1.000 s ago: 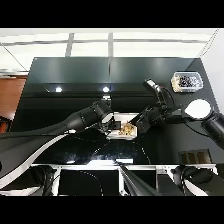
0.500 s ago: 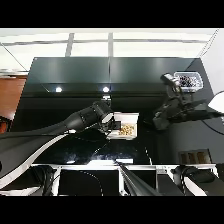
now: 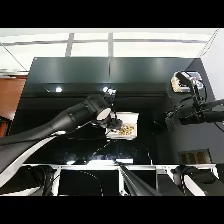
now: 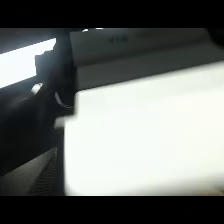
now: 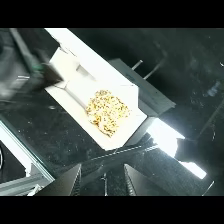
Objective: Fold the box and place the chain.
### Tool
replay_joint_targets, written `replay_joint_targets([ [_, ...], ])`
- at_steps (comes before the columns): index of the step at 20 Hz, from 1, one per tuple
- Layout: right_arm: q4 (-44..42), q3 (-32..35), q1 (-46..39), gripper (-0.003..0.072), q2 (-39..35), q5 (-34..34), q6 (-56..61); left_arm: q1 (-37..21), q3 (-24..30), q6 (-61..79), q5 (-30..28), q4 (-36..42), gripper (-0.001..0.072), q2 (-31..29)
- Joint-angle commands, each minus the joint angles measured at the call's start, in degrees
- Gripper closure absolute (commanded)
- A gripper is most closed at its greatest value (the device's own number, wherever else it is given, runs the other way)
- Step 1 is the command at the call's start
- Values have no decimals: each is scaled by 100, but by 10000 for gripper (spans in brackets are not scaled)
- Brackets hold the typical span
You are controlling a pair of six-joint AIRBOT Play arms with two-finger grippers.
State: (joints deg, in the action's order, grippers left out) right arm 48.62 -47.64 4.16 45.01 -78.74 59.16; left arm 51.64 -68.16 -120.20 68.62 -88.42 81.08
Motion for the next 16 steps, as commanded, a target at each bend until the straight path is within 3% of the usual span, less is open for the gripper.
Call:
replay_joint_targets([
  [1,9,-4,-35,362,-17,7,0,-160,247,2400,369,-151,132,-761],
  [3,9,-4,-35,362,-17,-31,2,-577,846,3445,328,-7,132,-1331],
  [5,9,-4,-35,362,-17,-33,24,-1399,1644,4371,-140,846,135,-1891],
  [7,7,-4,-35,362,-17,-24,24,-2503,2465,6048,-839,2938,137,-2194],
  [9,0,-4,-35,362,-17,-22,26,-3377,3060,8240,-927,5209,136,-2090],
  [10,-13,-4,-35,362,-17,-24,26,-3582,3285,9256,-949,5829,128,-2002],
  [11,-22,-4,-35,362,-17,-26,28,-3635,3410,10113,-990,5949,-7,-1923],
  [16,-90,-4,-28,362,-17,-39,28,-3180,3453,13632,-1207,5591,1,-1342],
])
